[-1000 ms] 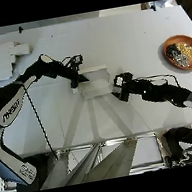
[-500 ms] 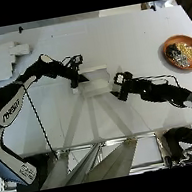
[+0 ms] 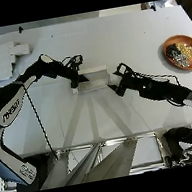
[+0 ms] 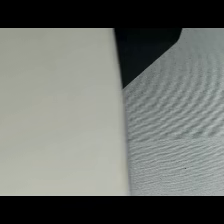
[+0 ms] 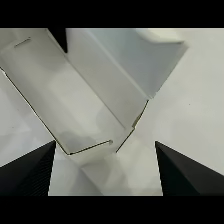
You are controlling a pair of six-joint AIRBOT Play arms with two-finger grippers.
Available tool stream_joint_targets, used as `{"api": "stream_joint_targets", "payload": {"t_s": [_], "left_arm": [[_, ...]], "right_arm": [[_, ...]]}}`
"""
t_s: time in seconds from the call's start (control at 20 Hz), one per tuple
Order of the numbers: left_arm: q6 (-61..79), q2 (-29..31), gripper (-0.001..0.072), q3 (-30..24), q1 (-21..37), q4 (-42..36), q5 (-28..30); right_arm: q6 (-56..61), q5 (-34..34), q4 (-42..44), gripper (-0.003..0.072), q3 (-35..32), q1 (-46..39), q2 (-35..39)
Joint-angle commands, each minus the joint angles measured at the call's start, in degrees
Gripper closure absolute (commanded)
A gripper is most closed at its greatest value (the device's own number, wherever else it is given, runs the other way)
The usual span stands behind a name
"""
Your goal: Fold the box and place the chain.
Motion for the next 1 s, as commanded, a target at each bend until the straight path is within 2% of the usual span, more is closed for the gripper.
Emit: {"api": "stream_joint_targets", "payload": {"t_s": [0.0,0.2,0.5,0.6,0.75,0.95], "left_arm": [[-0.1,0.0,0.0695,0.0,0.0,0.0,0.0],[-0.1,0.0,0.0695,0.0,0.0,0.0,0.0],[-0.1,0.0,0.0695,0.0,0.0,0.0,0.0],[-0.1,0.0,0.0695,0.0,0.0,0.0,0.0],[-0.1,0.0,0.0695,0.0,0.0,0.0,0.0],[-0.1,0.0,0.0695,0.0,0.0,0.0,0.0]], "right_arm": [[-0.2,-2.2,0.9,-0.0002,0.7,0.1,0.0],[-1.9,-1.5,-6.6,-0.0002,0.7,0.1,0.0],[-0.9,3.2,-8.5,-0.0002,3.2,-2.7,-1.4],[4.7,4.4,-14.6,-0.0002,5.1,-3.7,-3.0],[13.8,9.2,-28.4,-0.0002,9.2,-3.7,-6.4],[16.7,9.4,-32.5,-0.0002,13.2,-3.7,-10.1]]}}
